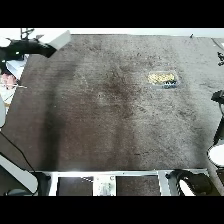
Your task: Fold the box and place the chain.
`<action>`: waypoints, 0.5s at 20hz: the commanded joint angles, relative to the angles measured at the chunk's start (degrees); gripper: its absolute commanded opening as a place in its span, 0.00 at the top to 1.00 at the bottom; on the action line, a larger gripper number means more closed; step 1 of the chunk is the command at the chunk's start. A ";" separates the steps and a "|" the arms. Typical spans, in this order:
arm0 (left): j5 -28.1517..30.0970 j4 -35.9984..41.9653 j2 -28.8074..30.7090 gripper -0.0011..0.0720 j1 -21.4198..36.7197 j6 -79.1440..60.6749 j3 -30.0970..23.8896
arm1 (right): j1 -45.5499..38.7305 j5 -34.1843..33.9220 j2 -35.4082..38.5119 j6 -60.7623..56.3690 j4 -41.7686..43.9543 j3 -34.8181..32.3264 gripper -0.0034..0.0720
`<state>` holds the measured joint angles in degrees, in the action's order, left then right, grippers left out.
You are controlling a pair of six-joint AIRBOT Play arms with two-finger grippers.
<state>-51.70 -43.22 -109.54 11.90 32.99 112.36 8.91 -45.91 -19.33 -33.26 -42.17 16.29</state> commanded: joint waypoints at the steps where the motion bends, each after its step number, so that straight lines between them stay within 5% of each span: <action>1: 5.44 -7.63 0.31 0.98 5.42 9.46 -3.37 | 0.00 -3.23 0.04 0.00 -0.07 -0.02 0.94; 10: 19.19 -10.82 0.31 0.98 11.15 11.89 -16.50 | 0.00 -3.26 0.04 0.00 -0.07 -0.02 0.94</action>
<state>-38.26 -52.18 -109.27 21.89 43.57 99.46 8.91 -48.97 -19.33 -33.26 -42.24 16.29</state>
